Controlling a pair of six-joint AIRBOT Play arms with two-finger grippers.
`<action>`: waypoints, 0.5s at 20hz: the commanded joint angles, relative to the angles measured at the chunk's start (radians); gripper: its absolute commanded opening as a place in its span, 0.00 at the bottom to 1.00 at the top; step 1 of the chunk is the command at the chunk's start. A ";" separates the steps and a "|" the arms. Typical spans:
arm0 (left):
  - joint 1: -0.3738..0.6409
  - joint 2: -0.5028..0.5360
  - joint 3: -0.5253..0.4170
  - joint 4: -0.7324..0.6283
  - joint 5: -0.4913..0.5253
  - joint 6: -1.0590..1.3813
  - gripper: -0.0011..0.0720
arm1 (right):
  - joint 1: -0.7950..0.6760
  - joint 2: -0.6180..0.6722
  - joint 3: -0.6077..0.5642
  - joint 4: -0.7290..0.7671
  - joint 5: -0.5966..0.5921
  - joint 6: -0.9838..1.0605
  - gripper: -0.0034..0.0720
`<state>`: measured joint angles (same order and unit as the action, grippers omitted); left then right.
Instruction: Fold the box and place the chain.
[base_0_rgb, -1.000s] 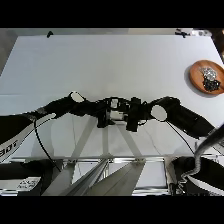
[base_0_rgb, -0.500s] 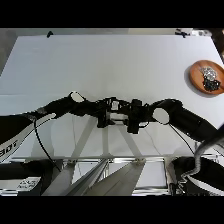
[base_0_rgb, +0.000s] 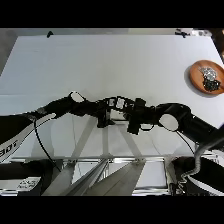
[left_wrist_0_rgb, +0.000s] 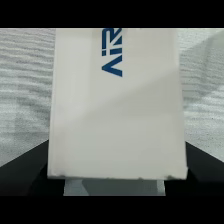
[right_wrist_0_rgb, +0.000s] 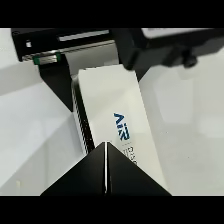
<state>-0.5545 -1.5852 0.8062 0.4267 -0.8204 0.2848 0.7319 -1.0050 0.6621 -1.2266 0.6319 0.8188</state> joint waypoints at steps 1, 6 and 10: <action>-0.001 0.000 0.000 0.000 0.000 0.000 0.39 | 0.042 0.008 -0.098 0.004 -0.203 0.045 0.05; -0.001 0.000 0.000 0.000 0.000 0.000 0.39 | 0.048 0.007 -0.117 0.000 -0.293 0.045 0.05; -0.001 0.000 0.000 0.000 0.000 0.000 0.39 | 0.048 0.006 -0.133 -0.004 -0.311 0.044 0.05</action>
<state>-0.5549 -1.5852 0.8062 0.4267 -0.8204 0.2848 0.7776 -0.9989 0.5442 -1.2270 0.3584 0.8608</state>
